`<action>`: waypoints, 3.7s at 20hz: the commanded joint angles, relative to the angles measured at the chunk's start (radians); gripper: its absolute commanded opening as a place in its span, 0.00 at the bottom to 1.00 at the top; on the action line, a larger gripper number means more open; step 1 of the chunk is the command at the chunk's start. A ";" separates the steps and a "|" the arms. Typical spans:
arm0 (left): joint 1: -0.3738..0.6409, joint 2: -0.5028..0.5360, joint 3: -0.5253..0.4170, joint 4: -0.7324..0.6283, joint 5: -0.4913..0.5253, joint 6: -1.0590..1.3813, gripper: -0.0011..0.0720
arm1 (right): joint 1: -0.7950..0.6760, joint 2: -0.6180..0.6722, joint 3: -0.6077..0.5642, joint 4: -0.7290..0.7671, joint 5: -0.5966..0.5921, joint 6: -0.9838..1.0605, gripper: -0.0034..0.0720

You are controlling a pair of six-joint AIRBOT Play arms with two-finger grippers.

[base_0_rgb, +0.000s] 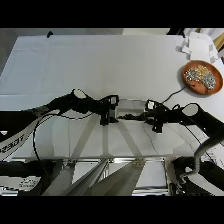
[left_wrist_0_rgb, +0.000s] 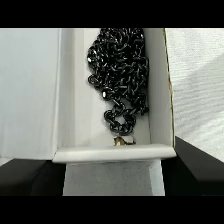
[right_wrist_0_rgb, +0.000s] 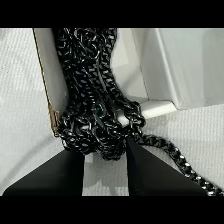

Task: Fold the box and place the chain.

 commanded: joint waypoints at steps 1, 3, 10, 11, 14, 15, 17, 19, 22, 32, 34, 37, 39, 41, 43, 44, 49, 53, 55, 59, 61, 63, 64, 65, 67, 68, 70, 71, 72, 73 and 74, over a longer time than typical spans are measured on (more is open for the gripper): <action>0.001 0.001 0.000 0.000 0.000 0.000 0.41 | 0.001 -0.002 -0.002 -0.014 -0.001 -0.003 0.30; 0.001 0.001 0.000 0.000 0.000 0.000 0.41 | 0.001 -0.002 -0.002 -0.017 0.000 -0.003 0.18; 0.001 0.001 0.000 0.000 0.000 0.000 0.41 | 0.001 0.014 -0.002 -0.022 0.000 0.004 0.06; 0.001 0.001 0.000 0.000 0.000 0.000 0.41 | 0.000 0.033 -0.001 -0.040 -0.002 0.006 0.06; 0.001 0.001 0.000 0.000 0.000 0.000 0.41 | -0.003 0.115 -0.001 -0.182 -0.019 0.111 0.06; 0.001 0.001 0.000 0.000 0.000 0.000 0.41 | -0.014 0.148 -0.001 -0.216 -0.020 0.176 0.06; 0.001 0.001 0.000 0.000 0.000 0.000 0.41 | -0.042 0.213 -0.001 -0.219 -0.014 0.264 0.06; 0.001 0.001 0.000 0.000 0.000 0.000 0.41 | -0.047 0.280 0.008 -0.205 0.019 0.275 0.06; 0.001 0.001 0.000 0.000 0.000 0.000 0.41 | -0.047 0.338 0.071 -0.118 0.135 0.275 0.06; 0.001 0.001 0.000 0.000 0.000 0.000 0.41 | 0.020 0.342 0.394 0.122 0.317 0.275 0.06; 0.001 0.001 0.000 0.000 0.000 0.000 0.41 | 0.054 0.341 0.411 0.131 0.310 0.275 0.06; 0.001 0.001 0.000 0.000 0.000 0.000 0.41 | 0.090 0.320 0.411 0.131 0.306 0.276 0.06; 0.001 0.001 0.000 0.000 0.000 0.000 0.41 | 0.111 0.288 0.411 0.130 0.305 0.287 0.06; 0.001 0.001 0.000 0.000 0.000 0.000 0.41 | 0.139 0.236 0.411 0.130 0.302 0.329 0.07; 0.001 0.001 0.000 0.000 0.000 0.000 0.41 | 0.172 0.167 0.411 0.113 0.298 0.350 0.07; 0.001 0.001 0.000 0.000 0.000 0.000 0.41 | 0.185 0.127 0.411 0.097 0.293 0.363 0.07; 0.001 0.001 0.000 0.000 0.000 0.000 0.41 | 0.194 -0.044 0.410 -0.010 0.291 0.522 0.07; 0.001 0.001 0.000 0.000 0.000 0.000 0.41 | 0.195 -0.090 0.410 -0.020 0.291 0.587 0.18; 0.001 0.001 0.000 0.000 0.000 0.000 0.41 | 0.194 -0.094 0.410 -0.020 0.296 0.589 0.22; 0.001 0.001 0.000 0.000 0.000 0.000 0.41 | 0.194 -0.056 0.411 -0.010 0.326 0.589 0.41; 0.001 0.001 0.000 0.000 0.000 0.000 0.41 | 0.191 0.015 0.412 -0.027 0.327 0.589 0.40; 0.001 0.001 0.000 0.000 0.000 0.000 0.41 | 0.158 0.109 0.412 -0.066 0.325 0.594 0.36; 0.001 0.001 0.000 0.000 0.000 0.000 0.41 | 0.119 0.152 0.414 -0.090 0.322 0.634 0.36; 0.001 0.001 0.000 0.000 0.000 0.000 0.41 | 0.072 0.185 0.414 -0.114 0.318 0.688 0.36; 0.001 0.001 0.000 0.000 0.000 0.000 0.41 | -0.051 0.223 0.415 -0.178 0.315 0.840 0.36; 0.001 0.001 0.000 0.000 0.000 0.000 0.41 | -0.118 0.222 0.415 -0.208 0.312 0.946 0.36; 0.001 0.001 0.000 0.000 0.000 0.000 0.41 | -0.229 0.197 0.415 -0.267 0.288 1.157 0.47; 0.001 0.001 0.000 0.000 0.000 0.000 0.41 | -0.265 0.177 0.414 -0.301 0.272 1.233 0.56; 0.001 0.001 0.000 0.000 0.000 0.000 0.41 | -0.286 0.150 0.414 -0.338 0.249 1.289 0.63; 0.001 0.001 0.000 0.000 0.000 0.000 0.41 | -0.291 0.119 0.414 -0.365 0.228 1.318 0.69; 0.001 0.001 0.000 0.000 0.000 0.000 0.41 | -0.290 0.080 0.414 -0.379 0.208 1.328 0.76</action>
